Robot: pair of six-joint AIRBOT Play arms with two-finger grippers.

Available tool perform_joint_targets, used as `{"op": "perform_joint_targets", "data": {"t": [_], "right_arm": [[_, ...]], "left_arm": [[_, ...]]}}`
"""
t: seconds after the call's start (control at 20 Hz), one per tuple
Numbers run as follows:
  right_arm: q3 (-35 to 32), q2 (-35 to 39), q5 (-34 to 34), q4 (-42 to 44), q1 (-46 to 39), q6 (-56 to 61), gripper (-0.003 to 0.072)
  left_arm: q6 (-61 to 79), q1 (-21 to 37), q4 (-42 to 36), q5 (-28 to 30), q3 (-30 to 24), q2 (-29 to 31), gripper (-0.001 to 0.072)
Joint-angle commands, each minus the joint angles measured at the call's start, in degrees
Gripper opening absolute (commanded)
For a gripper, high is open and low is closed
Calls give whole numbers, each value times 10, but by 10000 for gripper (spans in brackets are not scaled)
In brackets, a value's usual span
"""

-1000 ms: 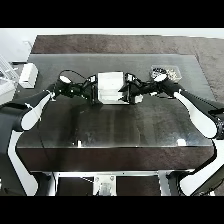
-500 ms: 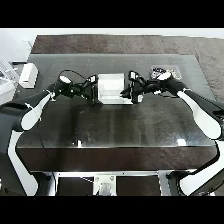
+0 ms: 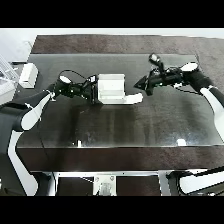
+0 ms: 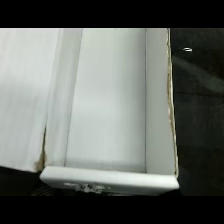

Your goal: Fold the box and place the chain.

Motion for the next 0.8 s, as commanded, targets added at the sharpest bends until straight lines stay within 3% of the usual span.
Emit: {"op": "perform_joint_targets", "data": {"t": [0.0, 0.25, 0.75], "right_arm": [[-8, 10, -34, -11, -54, 248, 5], [-16, -37, -34, -36, -98, 396, 4], [-18, -101, -25, -89, -39, 445, 2]], "left_arm": [[0, 0, 0, 0, 0, 0, 519], [0, 0, 0, 0, 0, 0, 519], [0, 0, 0, 0, 0, 0, 519]]}}
